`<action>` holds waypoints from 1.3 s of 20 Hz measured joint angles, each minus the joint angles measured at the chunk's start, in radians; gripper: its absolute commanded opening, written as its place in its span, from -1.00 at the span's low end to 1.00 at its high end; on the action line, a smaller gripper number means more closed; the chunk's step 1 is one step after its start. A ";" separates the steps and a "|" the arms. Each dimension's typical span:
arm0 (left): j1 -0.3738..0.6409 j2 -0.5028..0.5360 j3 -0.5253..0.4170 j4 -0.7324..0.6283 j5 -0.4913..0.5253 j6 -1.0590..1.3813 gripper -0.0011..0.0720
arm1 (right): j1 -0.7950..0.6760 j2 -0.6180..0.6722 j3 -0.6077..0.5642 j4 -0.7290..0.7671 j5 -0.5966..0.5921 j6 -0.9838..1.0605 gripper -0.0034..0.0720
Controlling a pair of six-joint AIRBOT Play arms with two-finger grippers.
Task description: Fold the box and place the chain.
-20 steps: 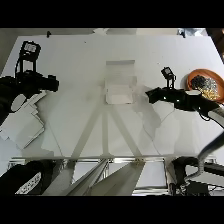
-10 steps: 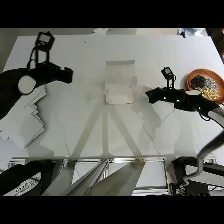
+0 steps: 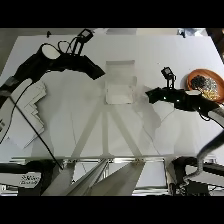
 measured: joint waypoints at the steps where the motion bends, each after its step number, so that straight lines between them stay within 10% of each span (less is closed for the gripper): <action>1: -0.001 -0.043 0.042 -0.016 -0.030 0.016 0.96 | 0.000 0.000 0.000 0.000 0.000 0.000 -0.89; 10: -0.035 -0.237 0.197 -0.056 -0.158 0.070 0.86 | 0.000 0.000 0.000 0.000 0.000 0.000 -0.89; 14: -0.061 -0.267 0.204 -0.053 -0.154 0.077 0.05 | 0.000 0.000 0.000 0.000 0.000 0.000 -0.89; 17: -0.075 -0.283 0.205 -0.043 -0.152 0.086 -0.94 | 0.000 0.000 0.000 0.000 0.000 0.000 -0.89; 26: -0.085 -0.291 0.206 0.015 -0.146 0.091 -0.93 | 0.000 0.000 0.000 0.003 -0.002 0.000 -0.89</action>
